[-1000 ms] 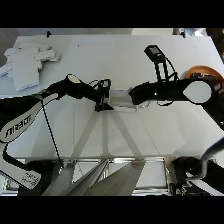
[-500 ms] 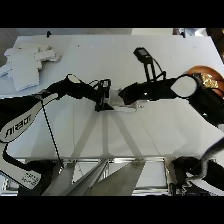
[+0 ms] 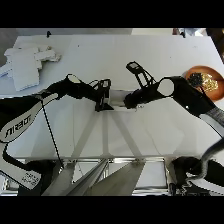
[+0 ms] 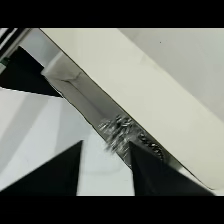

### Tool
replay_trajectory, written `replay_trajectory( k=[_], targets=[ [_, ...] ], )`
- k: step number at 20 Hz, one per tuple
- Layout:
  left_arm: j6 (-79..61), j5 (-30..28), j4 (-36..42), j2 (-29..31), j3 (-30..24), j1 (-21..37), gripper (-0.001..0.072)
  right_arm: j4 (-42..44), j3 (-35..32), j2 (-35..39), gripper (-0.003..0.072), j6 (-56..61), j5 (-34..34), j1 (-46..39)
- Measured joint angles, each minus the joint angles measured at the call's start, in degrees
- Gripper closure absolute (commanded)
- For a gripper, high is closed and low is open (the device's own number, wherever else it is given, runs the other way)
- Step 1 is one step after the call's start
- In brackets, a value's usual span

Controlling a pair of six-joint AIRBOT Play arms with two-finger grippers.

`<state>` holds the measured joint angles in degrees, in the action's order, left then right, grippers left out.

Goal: Fold the box and place the chain.

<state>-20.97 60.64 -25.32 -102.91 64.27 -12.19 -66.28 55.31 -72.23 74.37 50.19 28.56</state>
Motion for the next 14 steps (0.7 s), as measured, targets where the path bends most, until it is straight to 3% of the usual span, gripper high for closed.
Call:
replay_trajectory(
  k=[6,11,14],
  targets=[
    [0.0,0.0,0.0,0.0,0.0,0.0,0.0366,-1.6,0.02,4.04,0.0332,-0.02,4.37,-2.14],
    [0.0,0.0,0.0,0.0,0.0,0.0,0.0366,-4.66,-0.02,8.96,0.0322,2.01,10.12,-12.63],
    [0.0,0.0,0.0,0.0,0.0,0.0,0.0366,-9.99,-0.57,9.79,0.0102,7.04,12.55,-20.57]
  ],
)
